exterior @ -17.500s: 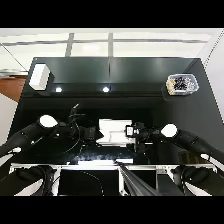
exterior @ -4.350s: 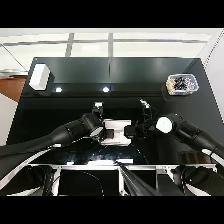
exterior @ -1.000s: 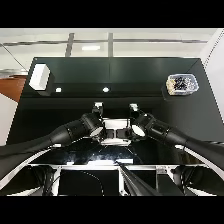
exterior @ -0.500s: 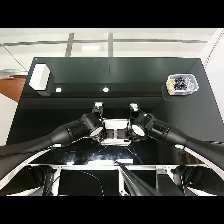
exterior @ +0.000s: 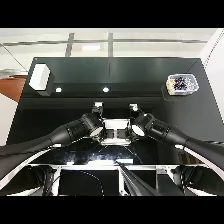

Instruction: Fold the box and place the chain.

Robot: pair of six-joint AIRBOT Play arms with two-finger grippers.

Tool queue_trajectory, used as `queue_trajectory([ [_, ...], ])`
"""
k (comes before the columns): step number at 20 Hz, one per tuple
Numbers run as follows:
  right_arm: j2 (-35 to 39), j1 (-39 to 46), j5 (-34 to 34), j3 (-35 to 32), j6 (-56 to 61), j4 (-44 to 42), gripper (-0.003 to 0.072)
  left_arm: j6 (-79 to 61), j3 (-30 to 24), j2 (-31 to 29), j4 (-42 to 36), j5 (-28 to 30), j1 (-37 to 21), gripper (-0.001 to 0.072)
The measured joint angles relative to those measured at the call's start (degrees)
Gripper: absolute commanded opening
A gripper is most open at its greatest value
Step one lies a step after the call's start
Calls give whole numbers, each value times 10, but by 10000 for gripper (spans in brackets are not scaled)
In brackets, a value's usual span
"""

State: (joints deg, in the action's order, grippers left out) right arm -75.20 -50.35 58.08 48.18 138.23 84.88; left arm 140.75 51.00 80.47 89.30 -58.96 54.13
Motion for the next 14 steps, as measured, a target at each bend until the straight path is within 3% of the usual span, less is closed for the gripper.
queue_trajectory([
  [8,0,0,-5,1,-2,-1,80,-1,0,0,0,0,0,30],
  [10,0,0,-10,1,-2,-1,205,-2,0,0,0,0,0,30],
  [11,0,0,-14,2,-2,-2,213,-2,0,0,0,-1,0,30],
  [13,0,0,-17,3,-2,-2,477,-3,0,0,1,-1,0,30],
  [14,0,0,-17,4,-2,-1,483,-3,0,0,0,-1,0,30],
])
